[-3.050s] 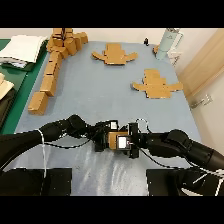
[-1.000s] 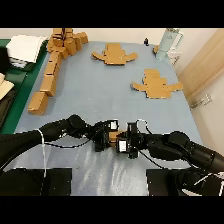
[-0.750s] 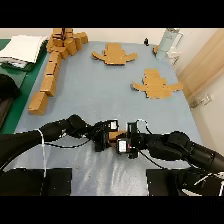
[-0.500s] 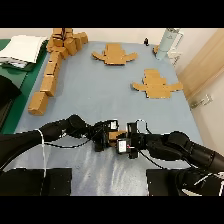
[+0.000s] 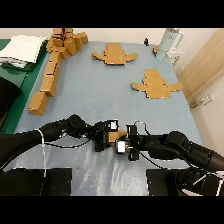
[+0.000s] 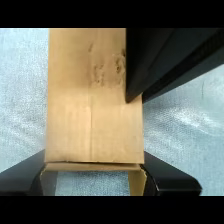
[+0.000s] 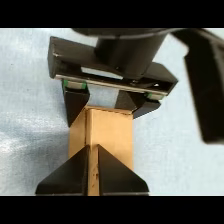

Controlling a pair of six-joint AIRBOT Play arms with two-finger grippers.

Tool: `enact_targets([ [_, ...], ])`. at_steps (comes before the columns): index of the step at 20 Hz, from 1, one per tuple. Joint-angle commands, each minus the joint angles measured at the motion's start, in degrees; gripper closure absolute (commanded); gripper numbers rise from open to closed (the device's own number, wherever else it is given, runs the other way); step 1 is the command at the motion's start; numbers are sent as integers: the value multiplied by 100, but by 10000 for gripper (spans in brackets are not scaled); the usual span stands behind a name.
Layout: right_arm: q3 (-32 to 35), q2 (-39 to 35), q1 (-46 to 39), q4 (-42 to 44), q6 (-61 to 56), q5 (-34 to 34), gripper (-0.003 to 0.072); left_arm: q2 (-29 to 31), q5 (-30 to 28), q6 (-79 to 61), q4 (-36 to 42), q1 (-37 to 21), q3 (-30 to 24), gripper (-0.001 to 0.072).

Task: Fold the box.

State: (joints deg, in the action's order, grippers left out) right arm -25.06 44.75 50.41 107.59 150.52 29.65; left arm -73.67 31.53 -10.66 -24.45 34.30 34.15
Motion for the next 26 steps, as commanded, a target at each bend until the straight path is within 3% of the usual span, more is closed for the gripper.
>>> enact_targets([
  [1,0,74,4,127,0,57,600,-4,-2,2,0,0,2,228],
  [6,0,-236,4,129,-9,-76,578,-4,-2,2,0,0,2,228],
  [8,2,-382,-4,122,-68,-68,301,-4,-2,2,0,0,2,228],
  [9,2,-411,-28,105,-68,-66,321,-4,-2,2,0,-2,2,228],
  [11,2,-396,-140,79,-68,-26,621,-4,-2,2,0,0,2,227],
  [12,2,-376,-157,68,-72,-13,683,-4,0,2,0,0,2,228],
  [26,2,173,-149,79,-219,131,683,-4,-2,2,0,0,2,228],
])
